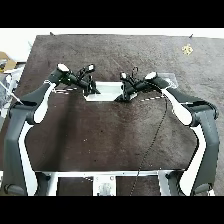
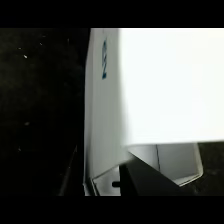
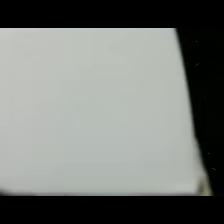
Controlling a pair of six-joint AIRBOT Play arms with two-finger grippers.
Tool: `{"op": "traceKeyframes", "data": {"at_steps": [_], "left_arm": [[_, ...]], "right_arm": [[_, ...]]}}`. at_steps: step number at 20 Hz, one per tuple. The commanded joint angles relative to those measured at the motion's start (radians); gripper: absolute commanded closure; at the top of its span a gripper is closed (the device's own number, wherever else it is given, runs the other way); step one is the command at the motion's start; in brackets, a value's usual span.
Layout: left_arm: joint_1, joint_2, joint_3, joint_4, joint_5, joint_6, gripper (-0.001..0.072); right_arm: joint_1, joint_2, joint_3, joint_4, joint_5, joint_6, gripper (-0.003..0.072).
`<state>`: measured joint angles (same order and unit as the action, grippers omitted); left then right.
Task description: Fold the box and place the chain.
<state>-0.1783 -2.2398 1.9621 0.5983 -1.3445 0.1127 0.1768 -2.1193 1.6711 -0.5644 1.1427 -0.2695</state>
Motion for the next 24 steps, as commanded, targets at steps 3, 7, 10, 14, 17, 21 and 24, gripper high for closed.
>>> {"op": "traceKeyframes", "data": {"at_steps": [3,7,10,14,17,21,24], "left_arm": [[0.041,0.028,0.060,-0.008,-0.105,-0.074,0.0416],[0.115,0.116,0.064,-0.011,-0.225,-0.235,0.0416],[0.122,0.124,0.045,-0.045,-0.338,-0.368,0.0486],[0.047,0.112,0.000,-0.049,-0.345,-0.374,0.0698],[0.005,0.112,0.000,-0.111,-0.269,-0.374,0.0699],[0.003,0.115,0.001,-0.113,-0.146,-0.374,0.0698],[0.004,0.115,0.001,-0.113,-0.071,-0.374,0.0698]], "right_arm": [[0.000,0.000,0.000,0.000,0.002,0.001,0.0249],[0.000,0.000,0.000,0.000,0.002,0.001,0.0249],[0.000,0.000,0.000,0.000,0.002,0.001,0.0249],[0.000,0.000,0.000,0.000,0.002,0.001,0.0249],[0.000,0.000,0.000,0.000,0.002,0.001,0.0249],[0.000,0.000,0.000,0.000,0.002,0.001,0.0249],[0.000,0.000,0.000,0.000,0.002,0.001,0.0249]]}}
